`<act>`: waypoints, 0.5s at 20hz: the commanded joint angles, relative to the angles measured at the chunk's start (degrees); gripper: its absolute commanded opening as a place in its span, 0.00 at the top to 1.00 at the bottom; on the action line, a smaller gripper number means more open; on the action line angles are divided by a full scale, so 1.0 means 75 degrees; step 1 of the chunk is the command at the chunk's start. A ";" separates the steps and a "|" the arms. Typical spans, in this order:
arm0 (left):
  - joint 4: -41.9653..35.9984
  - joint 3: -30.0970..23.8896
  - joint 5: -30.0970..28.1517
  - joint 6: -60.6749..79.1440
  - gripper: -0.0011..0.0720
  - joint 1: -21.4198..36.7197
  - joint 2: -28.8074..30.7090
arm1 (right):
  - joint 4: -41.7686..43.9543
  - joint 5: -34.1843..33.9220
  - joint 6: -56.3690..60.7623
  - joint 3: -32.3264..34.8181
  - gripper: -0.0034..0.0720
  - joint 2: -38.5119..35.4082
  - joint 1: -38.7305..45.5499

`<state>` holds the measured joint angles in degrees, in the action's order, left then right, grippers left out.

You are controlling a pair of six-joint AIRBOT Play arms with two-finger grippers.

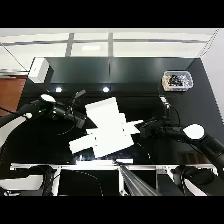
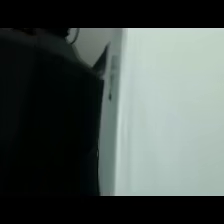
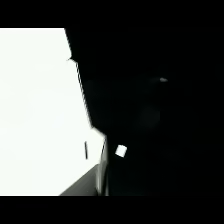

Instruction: Fold the box and place the chain.

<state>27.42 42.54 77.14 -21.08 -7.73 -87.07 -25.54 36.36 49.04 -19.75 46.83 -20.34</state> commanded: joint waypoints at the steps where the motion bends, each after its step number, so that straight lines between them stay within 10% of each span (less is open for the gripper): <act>1: 0.0160 0.0017 -0.0067 0.0216 0.95 0.0012 0.0015 | -0.0009 0.0093 0.0058 -0.0017 0.11 -0.0006 0.0131; 6: 0.1078 0.0391 0.1451 0.0195 0.96 -0.0026 0.0050 | -0.1687 0.2605 0.0291 -0.1451 0.05 -0.0006 0.2075; 10: 0.1119 0.0478 0.0746 0.0481 0.96 -0.0254 0.0729 | -0.3611 0.3314 0.0152 -0.2605 0.05 -0.0006 0.2873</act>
<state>34.50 45.56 84.53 -19.11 -8.58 -84.51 -41.32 55.55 50.54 -33.82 46.85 -3.16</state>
